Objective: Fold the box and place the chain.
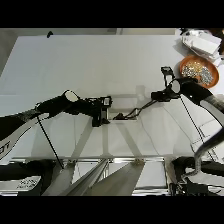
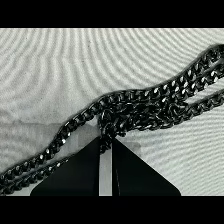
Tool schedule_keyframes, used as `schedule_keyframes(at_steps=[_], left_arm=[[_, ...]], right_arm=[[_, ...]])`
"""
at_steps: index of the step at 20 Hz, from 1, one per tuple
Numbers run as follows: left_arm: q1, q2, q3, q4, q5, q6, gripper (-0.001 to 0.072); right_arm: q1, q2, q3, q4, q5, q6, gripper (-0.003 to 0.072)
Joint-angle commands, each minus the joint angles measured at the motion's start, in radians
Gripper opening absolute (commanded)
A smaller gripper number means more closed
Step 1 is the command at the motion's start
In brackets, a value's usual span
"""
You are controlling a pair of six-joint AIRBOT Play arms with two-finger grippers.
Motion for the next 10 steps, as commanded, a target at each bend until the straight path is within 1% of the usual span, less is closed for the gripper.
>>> schedule_keyframes(at_steps=[1,4,7,10], left_arm=[[0.000,0.001,0.000,0.000,0.000,0.000,0.0151],[0.000,0.001,0.000,0.000,0.000,0.000,0.0151],[0.000,0.001,0.000,0.000,0.000,0.000,0.0151],[0.000,0.001,0.000,0.000,0.000,0.000,0.0151]], right_arm=[[0.000,0.006,-0.001,0.002,0.026,-0.008,0.0020],[0.001,0.068,-0.001,0.004,0.047,-0.032,0.0020],[0.002,0.186,-0.001,0.005,0.080,-0.039,0.0020],[0.041,0.325,-0.001,0.008,0.150,-0.070,0.0020]])
